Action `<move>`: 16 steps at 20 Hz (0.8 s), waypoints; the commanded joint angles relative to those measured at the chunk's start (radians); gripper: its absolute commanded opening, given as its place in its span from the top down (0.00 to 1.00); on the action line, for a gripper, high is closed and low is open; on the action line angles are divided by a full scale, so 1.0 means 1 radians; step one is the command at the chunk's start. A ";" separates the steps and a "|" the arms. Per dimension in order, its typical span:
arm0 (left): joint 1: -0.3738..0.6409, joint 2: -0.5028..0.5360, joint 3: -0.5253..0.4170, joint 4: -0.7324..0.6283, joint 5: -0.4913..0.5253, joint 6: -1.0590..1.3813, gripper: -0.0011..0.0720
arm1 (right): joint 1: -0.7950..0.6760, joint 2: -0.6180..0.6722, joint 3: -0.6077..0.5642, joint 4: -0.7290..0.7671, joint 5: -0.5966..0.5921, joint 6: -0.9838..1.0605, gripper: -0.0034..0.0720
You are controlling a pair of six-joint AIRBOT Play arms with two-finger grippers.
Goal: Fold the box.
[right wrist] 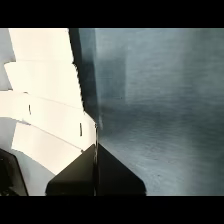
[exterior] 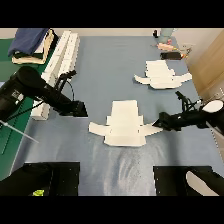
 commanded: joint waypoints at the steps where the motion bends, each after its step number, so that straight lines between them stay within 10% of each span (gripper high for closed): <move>1: 0.037 0.098 -0.088 0.003 0.034 0.086 0.22 | 0.200 0.210 -0.160 0.008 -0.231 0.116 0.96; 5: 0.041 0.080 -0.164 0.002 0.152 0.087 0.22 | 0.319 0.277 -0.199 -0.075 -0.338 0.185 0.96; 16: 0.114 -0.485 0.027 -0.447 0.096 0.478 0.22 | 0.470 0.277 -0.198 -0.181 -0.444 0.160 0.95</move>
